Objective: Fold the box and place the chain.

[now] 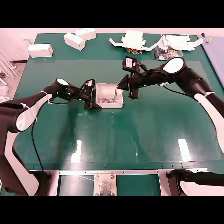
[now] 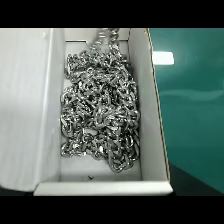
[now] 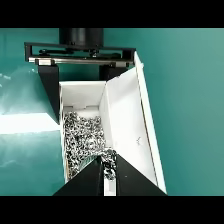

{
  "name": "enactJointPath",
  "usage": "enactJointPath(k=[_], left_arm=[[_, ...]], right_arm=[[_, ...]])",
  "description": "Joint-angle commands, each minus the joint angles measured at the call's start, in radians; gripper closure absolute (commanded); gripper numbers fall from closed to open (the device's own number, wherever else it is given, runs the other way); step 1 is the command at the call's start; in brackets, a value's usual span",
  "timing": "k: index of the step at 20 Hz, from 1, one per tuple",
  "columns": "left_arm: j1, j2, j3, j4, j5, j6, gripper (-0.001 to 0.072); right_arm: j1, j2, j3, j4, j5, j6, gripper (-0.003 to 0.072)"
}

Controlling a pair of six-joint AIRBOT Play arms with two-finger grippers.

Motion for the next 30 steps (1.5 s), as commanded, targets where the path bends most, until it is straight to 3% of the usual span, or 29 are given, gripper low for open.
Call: enactJointPath(k=[1,3,4,5,6,13,16,18,19,25,30], left_arm=[[0.001,0.0,0.001,0.0,0.0,0.0,0.022],[0.001,0.0,0.001,0.0,0.0,0.0,0.0219],[0.001,0.0,0.001,0.0,0.0,0.0,0.022],[0.001,0.0,0.001,0.0,0.0,0.0,0.022],[0.001,0.0,0.001,0.0,0.0,0.0,0.022],[0.001,0.0,0.001,0.0,0.0,0.0,0.022],[0.001,0.0,0.001,0.0,0.0,0.0,0.022],[0.001,0.0,0.001,0.0,0.0,0.0,0.022],[0.001,0.0,0.001,0.0,0.0,0.0,0.022],[0.001,0.0,0.001,0.0,0.0,0.0,0.022],[0.001,0.0,0.001,0.0,0.0,0.0,0.022]], right_arm=[[0.004,-0.079,0.001,0.001,-0.013,0.001,0.0681],[0.003,-0.12,0.001,0.0,-0.026,0.002,0.0677],[0.003,-0.13,0.001,0.0,-0.031,0.001,0.0528],[0.003,-0.131,0.001,0.0,-0.041,0.001,0.0285],[0.002,-0.129,0.002,0.0,-0.055,0.001,0.0158],[0.003,-0.089,0.138,0.0,-0.076,0.001,0.0174],[0.003,-0.083,0.209,0.024,-0.168,0.001,0.0174],[0.003,-0.102,0.208,0.067,-0.236,-0.048,0.0282],[0.003,-0.122,0.208,0.076,-0.235,-0.067,0.0283],[0.003,-0.252,0.208,0.083,-0.145,-0.071,0.0283],[0.003,-0.26,0.209,0.082,0.024,-0.07,0.028]])
